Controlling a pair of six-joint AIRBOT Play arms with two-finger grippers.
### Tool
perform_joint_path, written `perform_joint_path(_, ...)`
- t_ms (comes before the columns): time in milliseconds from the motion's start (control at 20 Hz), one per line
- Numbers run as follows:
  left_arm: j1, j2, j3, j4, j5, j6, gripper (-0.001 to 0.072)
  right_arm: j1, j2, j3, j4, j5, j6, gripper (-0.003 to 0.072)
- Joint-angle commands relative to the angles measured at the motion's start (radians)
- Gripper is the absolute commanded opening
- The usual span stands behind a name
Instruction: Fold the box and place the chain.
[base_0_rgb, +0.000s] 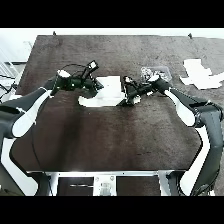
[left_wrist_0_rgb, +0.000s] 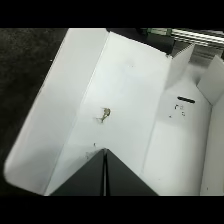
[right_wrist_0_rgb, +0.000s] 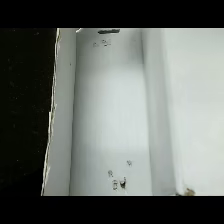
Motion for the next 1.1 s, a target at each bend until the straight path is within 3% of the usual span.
perform_joint_path(0, 0.036, 0.066, 0.002, 0.055, -0.084, -0.001, 0.0018, 0.000, 0.000, 0.001, 0.000, 0.000, 0.000, 0.0586)
perform_joint_path(100, 0.068, 0.102, 0.002, 0.097, -0.193, -0.004, 0.0025, 0.000, 0.000, 0.001, 0.000, 0.000, 0.000, 0.0586)
perform_joint_path(200, 0.080, 0.118, 0.002, 0.222, -0.277, -0.024, 0.0720, 0.000, 0.000, 0.001, 0.000, 0.000, 0.000, 0.0586)
perform_joint_path(350, 0.071, 0.118, 0.002, 0.379, -0.294, -0.135, 0.0720, 0.000, 0.000, 0.001, 0.000, 0.000, 0.000, 0.0586)
perform_joint_path(600, 0.012, 0.103, 0.000, 0.526, -0.242, -0.169, 0.0720, 0.000, 0.000, 0.001, 0.000, 0.000, 0.000, 0.0586)
perform_joint_path(900, -0.003, 0.067, 0.000, 0.549, -0.241, -0.166, 0.0720, 0.000, 0.000, 0.001, 0.000, 0.000, 0.000, 0.0586)
perform_joint_path(1050, -0.003, 0.048, -0.001, 0.541, -0.185, -0.166, 0.0720, 0.000, 0.000, 0.001, 0.000, 0.000, 0.000, 0.0586)
